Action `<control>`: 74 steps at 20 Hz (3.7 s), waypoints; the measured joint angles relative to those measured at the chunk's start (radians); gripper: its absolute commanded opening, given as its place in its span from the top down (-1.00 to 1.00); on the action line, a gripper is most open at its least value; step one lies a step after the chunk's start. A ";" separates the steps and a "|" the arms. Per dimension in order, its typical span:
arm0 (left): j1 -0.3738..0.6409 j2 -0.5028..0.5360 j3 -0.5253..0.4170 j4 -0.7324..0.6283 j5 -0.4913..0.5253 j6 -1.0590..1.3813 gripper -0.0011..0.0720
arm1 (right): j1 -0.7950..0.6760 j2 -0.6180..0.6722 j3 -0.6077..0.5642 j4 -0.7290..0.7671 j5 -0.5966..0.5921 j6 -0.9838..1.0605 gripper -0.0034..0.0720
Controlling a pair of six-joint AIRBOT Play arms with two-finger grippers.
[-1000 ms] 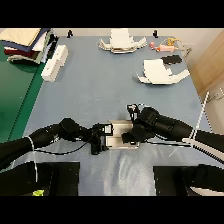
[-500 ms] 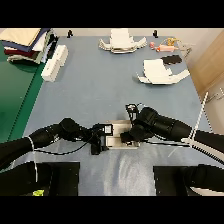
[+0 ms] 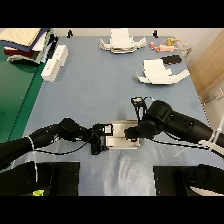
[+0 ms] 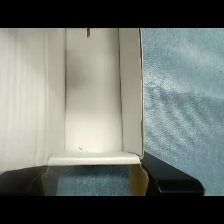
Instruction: Fold the box.
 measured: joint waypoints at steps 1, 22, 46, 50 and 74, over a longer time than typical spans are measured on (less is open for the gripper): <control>0.000 0.000 0.000 0.000 0.000 0.000 -0.36 | -0.002 0.027 0.005 -0.012 -0.021 0.000 0.51; 0.000 0.000 0.000 0.000 0.000 -0.001 -0.36 | -0.716 -0.318 0.068 0.882 -0.111 -1.023 0.91; 0.000 0.000 0.000 0.000 0.000 -0.001 -0.36 | -0.163 0.176 -0.244 0.810 0.412 -1.554 -0.08; 0.000 0.000 0.000 0.000 0.000 -0.001 -0.36 | -0.077 0.218 -0.262 0.665 0.452 -1.568 -0.46; 0.000 0.000 0.000 0.000 0.000 -0.001 -0.36 | -0.114 0.422 -0.166 0.262 0.492 -1.162 0.91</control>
